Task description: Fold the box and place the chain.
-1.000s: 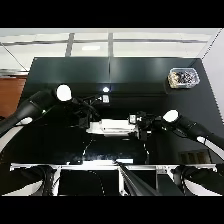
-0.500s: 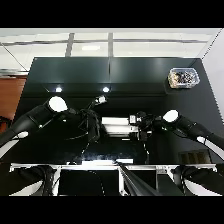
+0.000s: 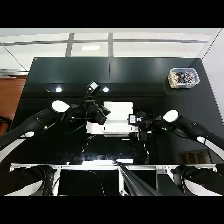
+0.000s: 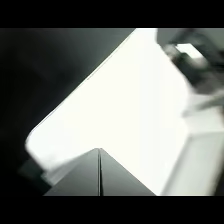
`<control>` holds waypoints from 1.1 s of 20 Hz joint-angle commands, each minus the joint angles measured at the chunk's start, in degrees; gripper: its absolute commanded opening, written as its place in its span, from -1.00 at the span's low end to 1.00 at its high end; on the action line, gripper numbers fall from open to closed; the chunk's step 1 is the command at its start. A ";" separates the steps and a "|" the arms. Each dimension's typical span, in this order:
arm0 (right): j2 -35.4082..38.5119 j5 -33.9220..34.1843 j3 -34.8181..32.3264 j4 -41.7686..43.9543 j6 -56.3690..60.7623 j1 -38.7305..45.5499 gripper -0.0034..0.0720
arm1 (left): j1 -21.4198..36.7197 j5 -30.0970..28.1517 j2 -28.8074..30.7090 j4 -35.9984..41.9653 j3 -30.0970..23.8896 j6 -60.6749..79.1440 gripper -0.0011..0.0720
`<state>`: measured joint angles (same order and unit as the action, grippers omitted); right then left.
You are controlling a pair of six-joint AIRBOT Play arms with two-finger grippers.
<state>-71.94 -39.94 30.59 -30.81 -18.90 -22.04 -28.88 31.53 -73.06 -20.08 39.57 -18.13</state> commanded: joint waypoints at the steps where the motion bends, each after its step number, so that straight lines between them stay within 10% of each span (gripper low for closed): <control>1: -0.02 0.13 0.00 0.15 0.00 0.00 -0.29 | -0.07 -0.28 -2.64 -6.51 0.81 0.55 -0.90; 8: -0.02 0.13 0.00 0.15 0.00 0.00 -0.29 | 0.07 10.84 -6.47 -16.15 6.32 -1.33 -0.90; 13: -0.02 0.17 0.00 0.15 0.02 0.00 -0.29 | 1.11 15.56 1.75 -34.99 11.23 -18.36 -0.90; 22: 0.00 0.17 0.00 0.15 0.00 0.00 -0.29 | 8.02 23.34 12.52 -27.30 -2.51 -7.28 -0.88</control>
<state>-71.94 -39.75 30.59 -30.63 -18.87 -22.04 -21.74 51.72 -62.26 -51.03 40.88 -32.49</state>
